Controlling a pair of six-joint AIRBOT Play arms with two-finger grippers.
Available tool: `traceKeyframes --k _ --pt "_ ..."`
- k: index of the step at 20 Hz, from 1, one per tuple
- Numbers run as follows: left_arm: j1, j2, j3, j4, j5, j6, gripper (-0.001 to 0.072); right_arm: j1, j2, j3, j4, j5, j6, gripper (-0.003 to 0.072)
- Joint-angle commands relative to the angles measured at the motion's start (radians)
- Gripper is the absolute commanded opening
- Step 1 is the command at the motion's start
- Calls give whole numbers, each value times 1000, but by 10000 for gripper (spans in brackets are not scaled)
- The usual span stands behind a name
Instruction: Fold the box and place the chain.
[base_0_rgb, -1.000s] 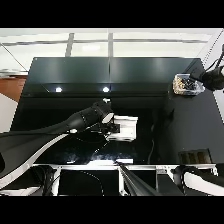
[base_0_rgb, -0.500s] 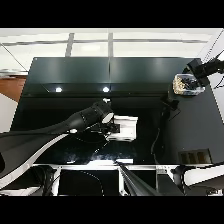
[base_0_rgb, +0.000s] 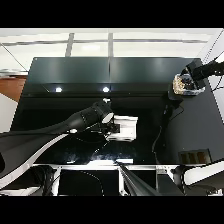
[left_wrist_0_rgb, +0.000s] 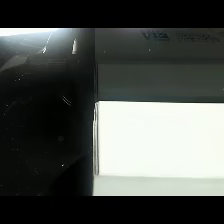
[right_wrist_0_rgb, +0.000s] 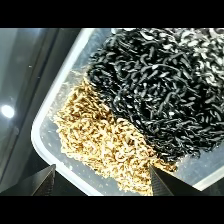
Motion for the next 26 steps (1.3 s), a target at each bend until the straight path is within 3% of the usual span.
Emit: traceKeyframes --k 1,16,17,19,20,26 --pt "1 0 0 0 1 0 31 -2 -3 1 1 16 0 645" --pt "1 0 0 0 1 0 31 13 -76 1 28 -37 -47 644" --pt "1 0 0 0 1 0 31 16 -77 1 31 -37 -61 586" --pt "1 0 0 0 2 0 31 15 -76 2 61 -37 -112 145" --pt "1 0 0 0 2 0 31 13 -75 3 85 -35 -149 58" --pt "1 0 -1 0 3 0 31 -14 -4 3 108 25 -306 41"
